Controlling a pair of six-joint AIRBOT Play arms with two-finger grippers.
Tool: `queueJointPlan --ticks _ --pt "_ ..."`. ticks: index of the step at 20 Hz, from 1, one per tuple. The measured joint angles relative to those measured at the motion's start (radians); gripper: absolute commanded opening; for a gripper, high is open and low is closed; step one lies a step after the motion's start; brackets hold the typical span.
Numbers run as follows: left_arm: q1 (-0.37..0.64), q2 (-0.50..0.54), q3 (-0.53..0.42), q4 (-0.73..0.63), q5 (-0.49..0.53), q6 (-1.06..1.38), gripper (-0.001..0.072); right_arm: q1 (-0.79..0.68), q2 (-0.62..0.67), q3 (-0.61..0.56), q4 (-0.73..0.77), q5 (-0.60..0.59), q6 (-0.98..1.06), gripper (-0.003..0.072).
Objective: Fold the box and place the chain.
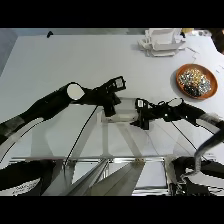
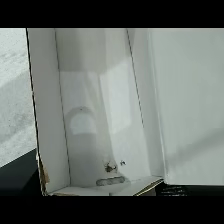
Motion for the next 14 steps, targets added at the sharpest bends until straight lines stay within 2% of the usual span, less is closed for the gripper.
queueJointPlan --ticks 4,9,12,14 --pt "-0.003 -0.088 0.0 -0.031 0.089 -0.074 0.0008 0.0 0.0 0.0 0.0 0.0 0.0 0.0436" --pt "-0.003 -0.101 0.0 -0.032 0.092 -0.101 0.0004 0.0 0.0 0.0 0.0 0.001 0.0 0.0436" --pt "-0.003 -0.035 0.0 0.019 0.035 -0.106 0.0004 0.0 0.0 0.0 0.0 0.0 0.0 0.0436" --pt "-0.004 0.018 0.0 0.091 -0.066 -0.117 0.0004 0.0 0.0 0.0 0.0 0.0 0.0 0.0436"
